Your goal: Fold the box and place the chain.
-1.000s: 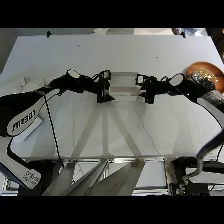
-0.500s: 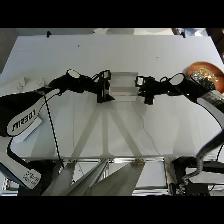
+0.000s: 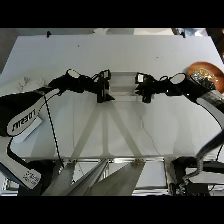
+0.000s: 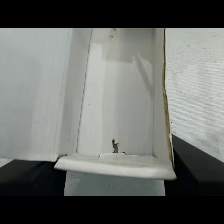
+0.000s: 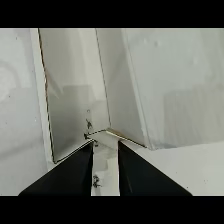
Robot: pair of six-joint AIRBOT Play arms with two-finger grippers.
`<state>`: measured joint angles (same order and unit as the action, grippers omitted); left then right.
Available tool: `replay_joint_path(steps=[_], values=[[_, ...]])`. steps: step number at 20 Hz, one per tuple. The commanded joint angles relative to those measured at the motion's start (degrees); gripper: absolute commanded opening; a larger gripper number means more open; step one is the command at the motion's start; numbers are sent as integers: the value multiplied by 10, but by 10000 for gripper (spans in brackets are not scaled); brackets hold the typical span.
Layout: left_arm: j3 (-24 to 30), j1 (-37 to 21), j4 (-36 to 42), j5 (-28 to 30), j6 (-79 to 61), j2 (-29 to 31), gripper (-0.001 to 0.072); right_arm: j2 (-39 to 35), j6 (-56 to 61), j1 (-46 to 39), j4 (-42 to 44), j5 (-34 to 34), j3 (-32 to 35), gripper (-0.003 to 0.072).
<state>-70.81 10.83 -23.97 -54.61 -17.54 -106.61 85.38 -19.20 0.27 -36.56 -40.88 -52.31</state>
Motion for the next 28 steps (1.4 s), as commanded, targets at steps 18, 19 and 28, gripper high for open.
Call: replay_joint_path(steps=[18, 19, 28], values=[[0, 0, 0, 0, 0, 0, 281, -22, 35, 19, 23, 13, 0, 13], [0, 0, 0, 0, 0, 0, 281, -38, 64, 17, 23, 13, 0, 13], [0, 0, 0, 0, 0, 0, 281, -99, 484, -137, -101, 13, 0, 13]])
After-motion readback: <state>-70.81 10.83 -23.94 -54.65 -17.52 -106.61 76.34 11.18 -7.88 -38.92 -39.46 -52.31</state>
